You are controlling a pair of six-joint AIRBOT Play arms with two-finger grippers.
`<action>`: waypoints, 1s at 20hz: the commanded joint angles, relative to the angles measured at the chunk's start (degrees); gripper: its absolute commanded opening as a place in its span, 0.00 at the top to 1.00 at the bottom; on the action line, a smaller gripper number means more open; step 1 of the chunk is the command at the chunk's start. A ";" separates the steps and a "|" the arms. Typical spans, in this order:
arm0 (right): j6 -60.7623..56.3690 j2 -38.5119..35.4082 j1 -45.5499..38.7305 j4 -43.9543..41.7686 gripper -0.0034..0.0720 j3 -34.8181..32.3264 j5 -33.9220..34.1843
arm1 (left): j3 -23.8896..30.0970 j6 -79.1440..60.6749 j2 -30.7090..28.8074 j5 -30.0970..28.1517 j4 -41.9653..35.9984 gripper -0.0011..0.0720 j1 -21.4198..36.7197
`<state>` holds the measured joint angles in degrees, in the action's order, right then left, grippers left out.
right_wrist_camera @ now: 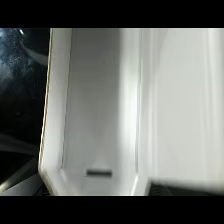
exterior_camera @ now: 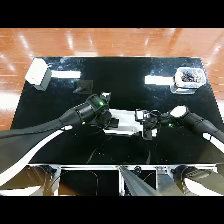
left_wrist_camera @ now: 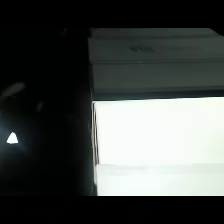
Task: Fold the box and place the chain.
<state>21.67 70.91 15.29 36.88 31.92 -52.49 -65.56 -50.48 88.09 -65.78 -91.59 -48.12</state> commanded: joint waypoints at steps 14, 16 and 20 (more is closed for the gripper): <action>2.03 -1.49 -0.76 -0.28 0.02 0.07 19.02 | -0.09 -2.49 -0.07 1.05 5.38 0.96 4.31; -3.58 -1.62 -0.76 -2.89 0.03 0.07 18.62 | -0.07 -3.15 -0.07 2.51 5.40 0.96 4.52; -20.00 -2.99 -0.79 -7.65 0.02 0.31 11.78 | 0.20 -3.10 -0.13 2.84 1.03 0.96 6.21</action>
<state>11.73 68.84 14.55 31.97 32.05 -36.82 -65.56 -53.19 88.03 -63.72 -87.09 -42.87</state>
